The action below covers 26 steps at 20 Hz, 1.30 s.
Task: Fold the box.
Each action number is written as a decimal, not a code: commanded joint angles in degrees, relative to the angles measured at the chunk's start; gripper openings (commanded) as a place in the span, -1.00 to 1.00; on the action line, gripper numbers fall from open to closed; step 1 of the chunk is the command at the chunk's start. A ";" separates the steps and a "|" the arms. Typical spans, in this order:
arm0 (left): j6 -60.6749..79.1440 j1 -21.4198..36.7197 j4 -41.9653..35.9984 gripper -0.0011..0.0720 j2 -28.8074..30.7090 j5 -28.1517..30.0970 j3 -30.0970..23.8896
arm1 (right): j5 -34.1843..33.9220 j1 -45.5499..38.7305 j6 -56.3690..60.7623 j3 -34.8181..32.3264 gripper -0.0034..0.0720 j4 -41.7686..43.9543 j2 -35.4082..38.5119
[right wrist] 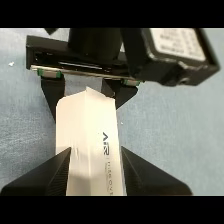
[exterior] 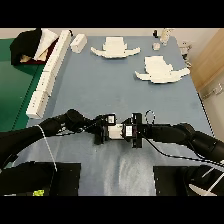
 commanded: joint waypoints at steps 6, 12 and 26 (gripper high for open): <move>0.00 0.02 0.02 0.42 0.00 -0.04 0.02 | 0.90 -0.02 0.02 1.57 0.23 -2.23 0.50; 0.00 0.02 0.02 0.42 0.00 -0.04 0.02 | 0.87 -0.15 0.07 2.40 -0.13 -2.78 -1.99; 0.00 0.02 0.00 0.42 0.00 -0.04 0.02 | -0.98 0.00 0.07 2.38 -0.41 -1.05 -4.63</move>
